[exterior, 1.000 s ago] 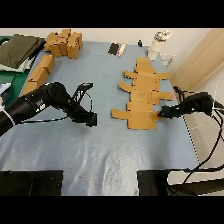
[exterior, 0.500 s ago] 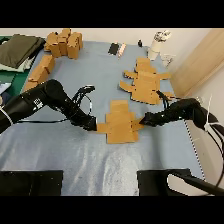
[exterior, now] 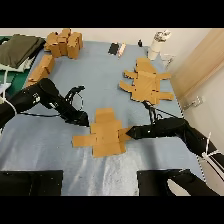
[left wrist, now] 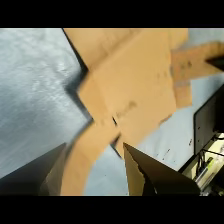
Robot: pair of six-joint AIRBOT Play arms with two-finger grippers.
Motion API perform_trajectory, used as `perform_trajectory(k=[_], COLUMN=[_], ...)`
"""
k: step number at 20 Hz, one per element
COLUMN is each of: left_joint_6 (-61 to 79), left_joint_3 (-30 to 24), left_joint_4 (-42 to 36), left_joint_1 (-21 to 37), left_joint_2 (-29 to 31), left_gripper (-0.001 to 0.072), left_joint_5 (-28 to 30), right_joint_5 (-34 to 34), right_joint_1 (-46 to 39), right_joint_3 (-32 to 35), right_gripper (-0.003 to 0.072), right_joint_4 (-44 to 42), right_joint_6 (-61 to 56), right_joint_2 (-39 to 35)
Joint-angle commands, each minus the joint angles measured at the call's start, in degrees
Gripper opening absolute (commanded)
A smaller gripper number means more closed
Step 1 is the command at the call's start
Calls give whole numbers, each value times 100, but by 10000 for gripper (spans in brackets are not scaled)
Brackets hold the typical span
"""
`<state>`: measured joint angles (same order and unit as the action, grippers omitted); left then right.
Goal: Fold the box.
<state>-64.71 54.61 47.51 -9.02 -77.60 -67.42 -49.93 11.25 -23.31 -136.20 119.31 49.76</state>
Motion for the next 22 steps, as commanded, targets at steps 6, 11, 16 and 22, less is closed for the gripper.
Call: perform_trajectory(k=[6,11,16,22], left_joint_6=[643,872,1587,2079], left_joint_3=[-136,-136,-133,-133], left_joint_4=[-400,-920,-1858,-2105], left_joint_1=[492,555,660,791], left_joint_2=[-680,-1169,-1252,-1335], left_gripper=[543,543,541,469], left_joint_5=[17,131,15,-699], right_joint_5=[1690,1794,1773,1770], right_joint_1=[1672,1950,1950,1950], right_joint_3=[459,459,459,459], right_gripper=[0,0,0,1], right_joint_4=[-142,-136,-114,-68], right_joint_6=[-199,-389,-448,-494], right_joint_2=[-197,-197,-197,-190])
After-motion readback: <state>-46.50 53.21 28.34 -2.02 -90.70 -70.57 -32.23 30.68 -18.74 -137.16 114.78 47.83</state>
